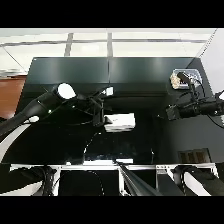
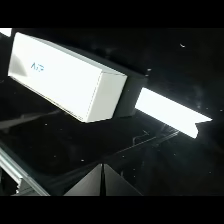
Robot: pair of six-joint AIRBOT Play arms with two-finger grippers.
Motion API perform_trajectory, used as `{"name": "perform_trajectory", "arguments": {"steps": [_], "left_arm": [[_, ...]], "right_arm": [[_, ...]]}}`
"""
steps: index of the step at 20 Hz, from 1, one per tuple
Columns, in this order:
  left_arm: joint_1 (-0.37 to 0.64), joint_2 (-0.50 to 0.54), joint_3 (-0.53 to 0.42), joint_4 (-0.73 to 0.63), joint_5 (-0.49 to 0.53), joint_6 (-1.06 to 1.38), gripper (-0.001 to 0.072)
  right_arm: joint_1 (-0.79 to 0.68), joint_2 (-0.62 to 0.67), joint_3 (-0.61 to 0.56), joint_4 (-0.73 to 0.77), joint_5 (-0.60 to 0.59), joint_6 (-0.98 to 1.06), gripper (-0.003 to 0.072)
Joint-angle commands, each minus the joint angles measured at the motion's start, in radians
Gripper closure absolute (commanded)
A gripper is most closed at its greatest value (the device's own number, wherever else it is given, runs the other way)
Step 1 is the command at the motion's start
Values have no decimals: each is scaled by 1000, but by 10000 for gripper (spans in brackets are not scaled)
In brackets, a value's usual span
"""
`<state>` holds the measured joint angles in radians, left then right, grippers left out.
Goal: Fold the box and place the chain.
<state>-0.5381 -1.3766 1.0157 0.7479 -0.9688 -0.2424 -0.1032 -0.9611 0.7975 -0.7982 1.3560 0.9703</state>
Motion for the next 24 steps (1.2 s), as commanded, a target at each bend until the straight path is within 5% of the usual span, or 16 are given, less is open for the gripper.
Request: {"name": "perform_trajectory", "arguments": {"steps": [1,5,13,24], "left_arm": [[-69,-70,92,14,27,-153,-9],[-135,-198,149,56,31,-224,-9],[-147,-209,159,96,-27,-242,-9],[-250,-227,230,495,-101,-378,21]], "right_arm": [[-9,4,0,-18,-19,6,667],[-9,4,0,-19,-32,6,667],[-9,4,0,-23,-45,6,667],[-9,4,0,-23,-80,6,667]]}}
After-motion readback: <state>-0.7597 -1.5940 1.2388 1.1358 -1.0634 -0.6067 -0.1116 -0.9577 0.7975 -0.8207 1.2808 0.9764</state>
